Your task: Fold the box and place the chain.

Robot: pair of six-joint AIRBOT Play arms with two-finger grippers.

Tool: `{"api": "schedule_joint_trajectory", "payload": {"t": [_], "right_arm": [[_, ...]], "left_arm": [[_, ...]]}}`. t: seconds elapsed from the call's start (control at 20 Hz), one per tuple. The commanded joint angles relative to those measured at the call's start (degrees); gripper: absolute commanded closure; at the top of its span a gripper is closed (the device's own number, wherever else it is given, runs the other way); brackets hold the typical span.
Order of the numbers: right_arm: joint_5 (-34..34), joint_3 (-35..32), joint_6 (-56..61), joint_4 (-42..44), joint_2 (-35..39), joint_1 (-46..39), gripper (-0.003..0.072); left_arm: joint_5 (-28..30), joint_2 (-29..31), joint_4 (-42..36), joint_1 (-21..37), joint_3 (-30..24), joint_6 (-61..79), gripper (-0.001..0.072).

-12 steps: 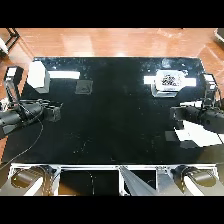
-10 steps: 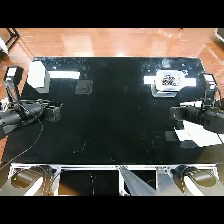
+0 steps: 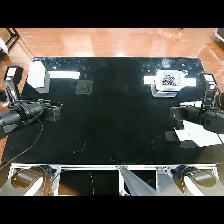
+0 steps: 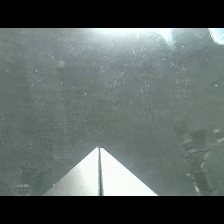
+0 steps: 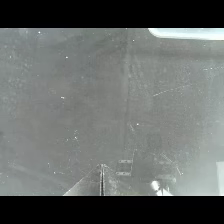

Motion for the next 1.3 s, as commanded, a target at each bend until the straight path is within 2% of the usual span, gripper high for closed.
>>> {"api": "schedule_joint_trajectory", "payload": {"t": [0.0,0.3,0.35,0.4,0.45,0.5,0.55,0.65,0.8,0.9,1.0,1.15,1.25], "right_arm": [[0.0,0.0,0.0,0.0,0.0,0.0,0.0669],[0.8,0.0,0.0,0.2,0.0,0.0,0.0669],[2.4,0.0,0.0,0.2,0.0,0.0,0.0669],[4.8,0.0,0.0,0.2,0.0,0.0,0.0668],[7.0,0.0,0.0,0.1,0.0,0.0,0.0657],[8.9,0.0,0.0,0.1,-0.1,0.0,0.0362],[9.8,0.0,-0.2,-0.3,-0.3,0.0,-0.003],[9.0,0.0,0.4,-3.1,-1.6,-0.3,-0.0016],[3.4,0.0,9.2,-16.8,-4.4,-6.6,-0.0016],[2.4,0.2,10.6,-21.1,-4.7,-17.3,-0.0015],[3.4,0.2,10.4,-21.0,-4.7,-31.0,-0.0015],[6.7,0.2,8.1,-17.5,-5.7,-49.9,-0.0016],[7.8,0.3,7.3,-13.3,-9.5,-59.1,-0.0016]], "left_arm": [[2.4,-0.1,-0.3,0.0,0.0,0.0,0.0691],[7.2,-1.1,-0.7,0.0,0.0,-0.1,0.069],[7.1,-1.7,-0.7,0.0,0.0,-0.1,0.0646],[7.0,-2.6,-1.0,0.0,0.0,-0.2,0.0388],[6.9,-3.5,-2.0,0.0,0.0,-0.2,0.0061],[6.9,-4.5,-3.1,0.0,0.0,-0.3,0.0077],[7.0,-5.4,-3.6,0.0,0.0,-0.3,0.0077],[7.6,-7.1,-3.7,0.0,0.0,-0.1,0.0078],[8.7,-9.0,-3.7,0.0,0.0,-0.1,0.0079],[8.5,-9.7,-3.7,0.0,0.0,-0.1,0.0079],[8.5,-9.9,-3.8,0.0,0.0,-0.1,0.0079],[8.5,-9.9,-3.7,0.0,0.0,-0.1,0.0078],[8.6,-9.9,-3.7,0.0,0.0,-0.1,0.0079]]}}
